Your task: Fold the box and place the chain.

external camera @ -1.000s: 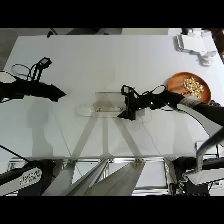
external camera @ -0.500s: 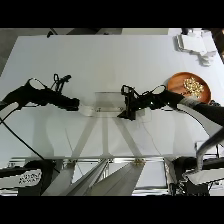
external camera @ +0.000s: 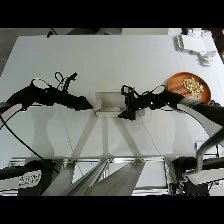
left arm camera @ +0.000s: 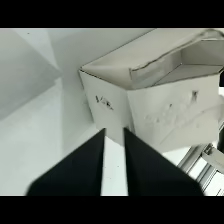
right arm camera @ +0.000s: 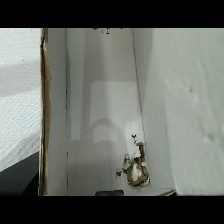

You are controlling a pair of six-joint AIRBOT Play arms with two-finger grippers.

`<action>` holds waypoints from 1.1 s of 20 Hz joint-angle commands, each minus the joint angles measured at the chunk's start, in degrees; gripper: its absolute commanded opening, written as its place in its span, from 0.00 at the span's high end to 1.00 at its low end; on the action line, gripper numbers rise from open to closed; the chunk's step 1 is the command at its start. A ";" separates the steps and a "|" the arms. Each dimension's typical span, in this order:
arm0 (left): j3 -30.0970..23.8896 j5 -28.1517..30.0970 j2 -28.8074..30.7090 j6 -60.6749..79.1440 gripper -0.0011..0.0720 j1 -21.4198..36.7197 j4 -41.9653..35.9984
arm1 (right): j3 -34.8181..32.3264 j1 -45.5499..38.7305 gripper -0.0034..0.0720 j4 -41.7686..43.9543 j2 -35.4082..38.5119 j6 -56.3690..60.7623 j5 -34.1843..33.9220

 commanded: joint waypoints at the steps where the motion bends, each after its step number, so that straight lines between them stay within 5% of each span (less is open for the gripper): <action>1: -0.02 -0.07 1.77 -1.92 0.68 -0.11 -1.16 | -0.02 0.02 0.20 0.00 0.00 0.00 0.02; 8: -0.02 1.49 2.49 -2.38 0.66 -0.94 -0.55 | -0.02 0.02 0.20 0.00 0.00 0.00 0.00; 11: -0.02 8.28 2.58 -3.87 0.25 -4.98 3.41 | -0.02 0.02 0.20 0.00 0.00 0.00 0.00; 15: -0.02 17.31 2.58 -6.43 0.19 -12.22 5.55 | -0.02 0.02 0.20 0.00 0.00 0.00 0.02; 17: -0.02 21.66 2.58 -8.63 0.19 -15.65 12.50 | -0.02 0.02 0.20 0.00 0.00 0.00 0.02; 22: 0.20 25.18 2.60 -38.77 0.20 -22.64 41.62 | -0.02 0.02 0.20 0.00 0.00 0.00 0.02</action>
